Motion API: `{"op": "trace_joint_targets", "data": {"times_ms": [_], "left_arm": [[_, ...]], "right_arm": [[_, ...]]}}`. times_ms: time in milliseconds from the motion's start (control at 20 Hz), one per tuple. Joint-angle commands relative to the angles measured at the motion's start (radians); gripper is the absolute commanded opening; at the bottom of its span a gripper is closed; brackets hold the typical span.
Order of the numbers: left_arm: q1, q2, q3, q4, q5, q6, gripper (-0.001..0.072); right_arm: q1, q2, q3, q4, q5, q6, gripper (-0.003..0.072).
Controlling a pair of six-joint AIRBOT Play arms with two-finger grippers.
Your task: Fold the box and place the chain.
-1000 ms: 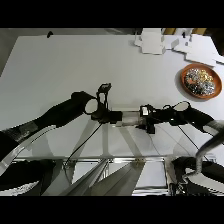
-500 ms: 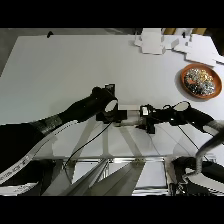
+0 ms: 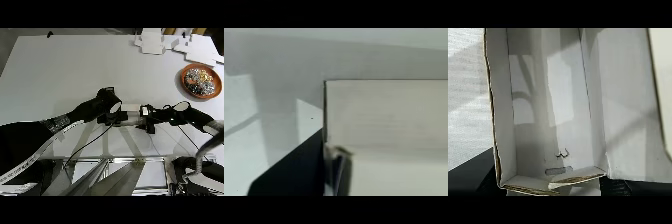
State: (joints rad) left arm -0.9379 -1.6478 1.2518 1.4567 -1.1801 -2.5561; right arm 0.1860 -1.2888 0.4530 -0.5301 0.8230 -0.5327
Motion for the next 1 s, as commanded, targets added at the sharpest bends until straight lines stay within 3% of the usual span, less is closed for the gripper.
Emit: {"op": "trace_joint_targets", "data": {"times_ms": [0, 50, 200, 250, 300, 350, 400, 450, 700, 950], "left_arm": [[-0.001, -0.003, 0.002, -0.001, -0.027, -0.006, 0.0058], [-0.001, -0.003, 0.001, -0.001, -0.036, -0.005, 0.0001], [0.000, 0.001, 0.001, -0.001, -0.052, 0.000, 0.0001], [0.000, 0.004, 0.001, -0.003, -0.052, 0.018, 0.0037], [0.001, 0.010, 0.002, -0.005, -0.052, 0.036, 0.0120], [0.003, 0.020, 0.001, -0.004, -0.052, 0.047, 0.0276], [0.007, 0.032, 0.001, -0.001, -0.053, 0.047, 0.0373], [0.011, 0.048, 0.001, 0.002, -0.053, 0.051, 0.0413], [0.017, 0.117, 0.001, 0.034, -0.069, 0.159, 0.0414], [-0.011, 0.117, 0.000, 0.058, -0.051, 0.159, 0.0412]], "right_arm": [[0.000, 0.001, 0.000, 0.000, 0.000, 0.000, 0.0398], [0.000, 0.001, 0.000, 0.000, 0.000, 0.000, 0.0398], [0.000, 0.001, 0.000, 0.000, 0.000, 0.000, 0.0398], [0.000, 0.001, 0.000, 0.000, 0.000, 0.001, 0.0398], [0.000, 0.001, 0.000, 0.000, 0.000, 0.000, 0.0398], [0.000, 0.001, 0.000, 0.000, 0.000, 0.000, 0.0398], [0.000, 0.001, 0.000, 0.000, 0.000, 0.000, 0.0398], [0.000, 0.001, 0.000, 0.000, 0.000, 0.000, 0.0398], [0.000, 0.001, 0.000, 0.000, 0.000, 0.000, 0.0398], [0.000, 0.001, 0.000, 0.000, 0.000, 0.001, 0.0398]]}}
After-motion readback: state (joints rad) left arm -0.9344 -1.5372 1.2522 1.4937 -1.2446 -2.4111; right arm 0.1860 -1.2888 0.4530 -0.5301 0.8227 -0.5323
